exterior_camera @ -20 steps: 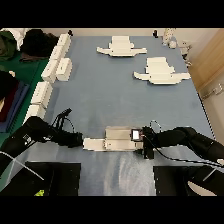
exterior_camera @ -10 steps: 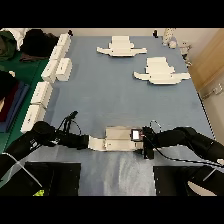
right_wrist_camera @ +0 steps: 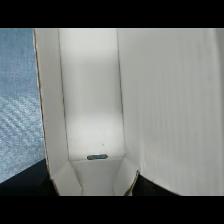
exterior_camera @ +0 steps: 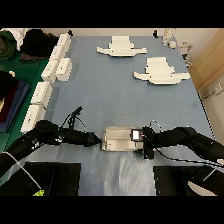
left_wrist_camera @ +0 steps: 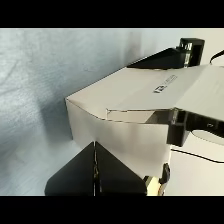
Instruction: Fold the box.
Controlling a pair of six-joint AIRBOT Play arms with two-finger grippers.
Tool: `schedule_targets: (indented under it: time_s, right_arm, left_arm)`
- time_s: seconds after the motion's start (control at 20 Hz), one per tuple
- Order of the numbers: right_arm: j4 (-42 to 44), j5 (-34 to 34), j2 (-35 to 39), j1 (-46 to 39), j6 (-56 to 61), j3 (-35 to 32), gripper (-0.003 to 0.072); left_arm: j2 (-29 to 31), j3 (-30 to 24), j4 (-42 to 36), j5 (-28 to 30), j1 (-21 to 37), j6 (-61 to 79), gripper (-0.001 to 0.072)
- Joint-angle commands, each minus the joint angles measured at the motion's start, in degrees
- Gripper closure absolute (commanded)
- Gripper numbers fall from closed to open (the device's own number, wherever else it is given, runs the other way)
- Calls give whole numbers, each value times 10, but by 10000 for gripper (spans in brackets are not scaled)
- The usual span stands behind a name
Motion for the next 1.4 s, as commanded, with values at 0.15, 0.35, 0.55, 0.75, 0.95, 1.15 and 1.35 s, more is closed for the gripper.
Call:
schedule_targets:
  time_s: [0.15,0.35,0.55,0.75,0.95,1.15,1.35]
  right_arm:
    - [0,0,0,0,0,0,175]
    - [0,0,0,0,0,0,175]
    - [0,0,0,0,0,0,175]
    - [0,0,0,0,0,0,175]
    - [0,0,0,0,0,0,175]
    - [0,0,0,0,0,0,175]
    - [0,0,0,0,0,0,175]
  left_arm:
    - [0,12,-11,-2,-3,6,695]
    - [0,12,-19,-8,-3,5,693]
    - [0,12,-40,-12,-3,5,280]
    - [0,12,-39,-8,-3,7,279]
    - [0,12,-38,-22,-3,8,278]
    - [0,39,44,-20,-24,-55,349]
    - [-1,102,197,36,-135,-227,349]
